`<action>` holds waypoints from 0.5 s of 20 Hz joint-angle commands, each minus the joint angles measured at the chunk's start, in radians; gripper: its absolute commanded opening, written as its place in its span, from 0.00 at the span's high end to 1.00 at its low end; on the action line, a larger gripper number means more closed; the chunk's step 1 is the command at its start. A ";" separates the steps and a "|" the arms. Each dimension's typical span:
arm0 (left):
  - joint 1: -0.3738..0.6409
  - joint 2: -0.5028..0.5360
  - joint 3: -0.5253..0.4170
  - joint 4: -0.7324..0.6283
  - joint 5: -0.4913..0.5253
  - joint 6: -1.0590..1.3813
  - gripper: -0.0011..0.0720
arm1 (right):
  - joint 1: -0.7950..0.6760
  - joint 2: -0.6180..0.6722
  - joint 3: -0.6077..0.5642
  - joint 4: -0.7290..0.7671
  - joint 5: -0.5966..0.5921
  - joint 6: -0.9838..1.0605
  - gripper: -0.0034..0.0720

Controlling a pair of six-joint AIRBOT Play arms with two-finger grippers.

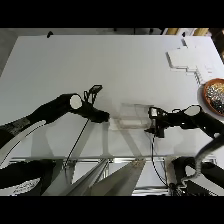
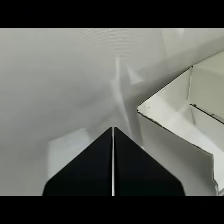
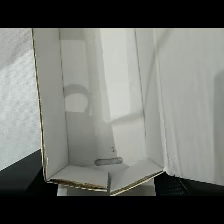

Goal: Fold the box and place the chain.

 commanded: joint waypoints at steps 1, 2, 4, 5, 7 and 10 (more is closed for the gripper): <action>-0.024 -0.026 -0.003 -0.096 -0.003 0.016 0.98 | 0.000 0.000 0.000 0.000 0.000 0.000 0.51; -0.032 -0.026 -0.002 -0.133 -0.002 0.040 0.98 | 0.000 0.000 0.000 0.000 0.000 0.000 0.51; -0.052 -0.026 0.003 -0.176 -0.003 0.062 0.98 | 0.000 0.000 0.000 0.000 0.000 0.000 0.51; -0.062 -0.026 0.010 -0.177 -0.004 0.062 0.98 | 0.000 0.000 0.000 0.000 0.000 0.000 0.51; -0.074 -0.025 0.035 -0.175 -0.029 0.062 0.98 | 0.000 0.000 0.000 0.000 0.000 0.000 0.51; -0.080 -0.007 0.074 -0.160 -0.041 0.060 0.97 | 0.000 0.000 0.000 0.000 0.000 0.000 0.51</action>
